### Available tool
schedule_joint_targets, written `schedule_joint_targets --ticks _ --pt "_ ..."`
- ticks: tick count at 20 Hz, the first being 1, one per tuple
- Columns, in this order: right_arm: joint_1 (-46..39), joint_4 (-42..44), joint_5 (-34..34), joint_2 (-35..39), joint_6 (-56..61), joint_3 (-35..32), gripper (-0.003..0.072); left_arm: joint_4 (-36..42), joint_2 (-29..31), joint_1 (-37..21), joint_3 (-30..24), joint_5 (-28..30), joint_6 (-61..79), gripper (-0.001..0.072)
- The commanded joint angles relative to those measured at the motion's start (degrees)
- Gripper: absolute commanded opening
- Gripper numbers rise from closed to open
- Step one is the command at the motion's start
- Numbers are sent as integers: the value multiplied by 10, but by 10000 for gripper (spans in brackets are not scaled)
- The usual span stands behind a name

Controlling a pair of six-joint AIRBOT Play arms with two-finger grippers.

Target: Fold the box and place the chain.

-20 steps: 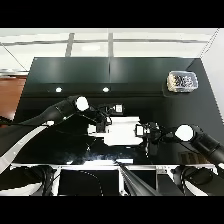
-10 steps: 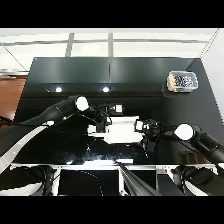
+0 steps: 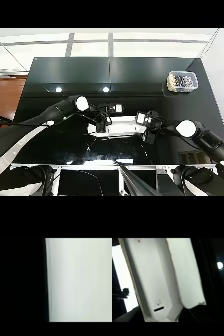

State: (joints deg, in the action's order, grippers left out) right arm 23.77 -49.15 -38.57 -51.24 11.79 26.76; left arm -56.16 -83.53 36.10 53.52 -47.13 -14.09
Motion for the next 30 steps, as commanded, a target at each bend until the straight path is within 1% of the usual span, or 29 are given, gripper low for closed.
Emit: schedule_joint_targets --ticks 1,3,5,9,12,17,22,27,30 --pt "-37 10 0 -1 -6 11 643 0 0 0 0 0 0 26" --pt "-50 55 -8 -10 -47 11 643 0 0 0 0 0 0 26" --pt "-51 108 -14 -32 -101 11 643 0 0 0 0 0 0 26" --pt "-51 189 -20 -68 -194 11 643 0 0 0 0 0 0 26" --pt "-51 193 -60 -75 -200 10 643 0 0 0 0 0 0 26" --pt "-51 184 -89 -76 -197 9 643 0 0 0 0 0 0 26" --pt "-50 147 -87 -97 -199 -5 642 0 0 0 0 0 0 26" --pt "-50 144 -55 -120 -213 -5 643 0 0 0 0 0 0 26" --pt "-48 144 -57 -136 -214 -5 643 0 0 0 0 -1 0 26"
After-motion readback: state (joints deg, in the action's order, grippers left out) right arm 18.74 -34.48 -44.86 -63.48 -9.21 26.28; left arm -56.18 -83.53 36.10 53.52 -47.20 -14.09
